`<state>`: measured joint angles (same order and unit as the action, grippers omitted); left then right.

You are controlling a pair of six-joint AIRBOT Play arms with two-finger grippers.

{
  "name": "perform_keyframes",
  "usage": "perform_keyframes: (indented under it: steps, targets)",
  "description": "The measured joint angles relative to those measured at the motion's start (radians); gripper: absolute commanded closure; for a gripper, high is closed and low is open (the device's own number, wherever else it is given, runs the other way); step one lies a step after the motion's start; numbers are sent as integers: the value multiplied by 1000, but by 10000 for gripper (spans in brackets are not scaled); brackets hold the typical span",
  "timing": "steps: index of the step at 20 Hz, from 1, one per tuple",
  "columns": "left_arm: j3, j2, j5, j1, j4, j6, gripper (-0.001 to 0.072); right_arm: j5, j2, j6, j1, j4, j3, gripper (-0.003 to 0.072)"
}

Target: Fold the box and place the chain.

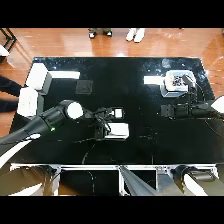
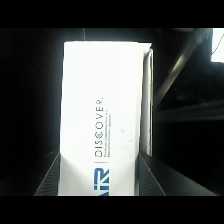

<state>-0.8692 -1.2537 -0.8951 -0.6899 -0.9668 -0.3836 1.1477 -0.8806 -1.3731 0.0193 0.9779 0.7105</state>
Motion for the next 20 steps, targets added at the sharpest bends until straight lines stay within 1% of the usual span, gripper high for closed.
perform_keyframes:
  steps: [2,5,7,9,10,12,15,17,20]
  targets:
    - [-18,38,-51,23,-60,-84,689,0,0,0,0,0,0,666]
    - [-27,124,-184,109,-119,-187,689,0,0,0,0,0,0,666]
    - [-19,200,-281,202,-148,-236,689,0,0,0,0,0,0,666]
    - [8,291,-368,323,-200,-280,689,0,0,0,0,0,0,666]
    - [29,343,-401,399,-221,-299,688,0,0,0,0,0,0,666]
    - [83,437,-427,564,-256,-325,688,0,0,0,0,0,0,666]
    - [155,526,-422,822,-296,-352,687,-3,0,1,0,1,0,666]
    - [185,544,-385,957,-309,-388,687,-3,0,3,0,3,0,666]
    - [205,543,-344,1096,-350,-427,687,-4,0,12,0,3,0,666]
